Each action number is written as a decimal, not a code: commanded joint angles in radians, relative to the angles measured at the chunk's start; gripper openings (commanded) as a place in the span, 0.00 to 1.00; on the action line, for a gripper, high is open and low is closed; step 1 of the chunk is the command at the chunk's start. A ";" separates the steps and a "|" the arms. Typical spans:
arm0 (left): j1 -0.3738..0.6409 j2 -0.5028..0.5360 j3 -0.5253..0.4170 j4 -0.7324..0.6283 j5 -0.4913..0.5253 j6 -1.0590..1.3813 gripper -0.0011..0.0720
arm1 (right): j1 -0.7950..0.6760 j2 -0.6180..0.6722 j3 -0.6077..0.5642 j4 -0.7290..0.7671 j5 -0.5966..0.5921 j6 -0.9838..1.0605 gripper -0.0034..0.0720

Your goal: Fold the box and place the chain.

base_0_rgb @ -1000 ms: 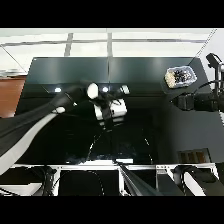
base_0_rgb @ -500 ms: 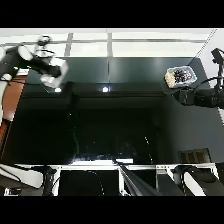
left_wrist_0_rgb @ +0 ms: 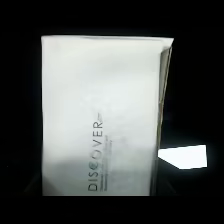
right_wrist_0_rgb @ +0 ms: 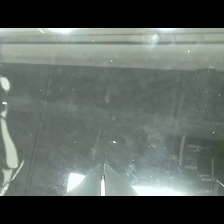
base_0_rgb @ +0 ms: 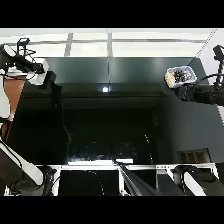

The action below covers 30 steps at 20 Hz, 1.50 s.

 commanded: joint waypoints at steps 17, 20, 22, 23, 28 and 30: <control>-0.251 0.908 -0.665 0.006 -0.164 -0.415 0.05 | 0.122 -0.004 -0.046 -0.127 -0.142 -0.020 0.07; -0.329 1.194 -1.108 0.006 0.069 -0.415 0.05 | 0.165 -0.008 -0.164 -0.246 -0.337 -0.021 0.07; -0.357 1.340 -1.337 0.002 0.180 -0.415 0.05 | 0.166 -0.016 -0.219 -0.300 -0.441 -0.021 0.07; -0.356 1.394 -1.417 0.002 0.215 -0.416 0.05 | 0.165 -0.018 -0.221 -0.332 -0.436 -0.020 0.07; -0.356 1.521 -1.549 0.010 0.258 -0.415 0.05 | 0.166 -0.018 -0.220 -0.329 -0.419 -0.020 0.07; -0.356 1.520 -1.549 0.010 0.257 -0.415 0.05 | 0.166 -0.018 -0.220 -0.329 -0.418 -0.020 0.07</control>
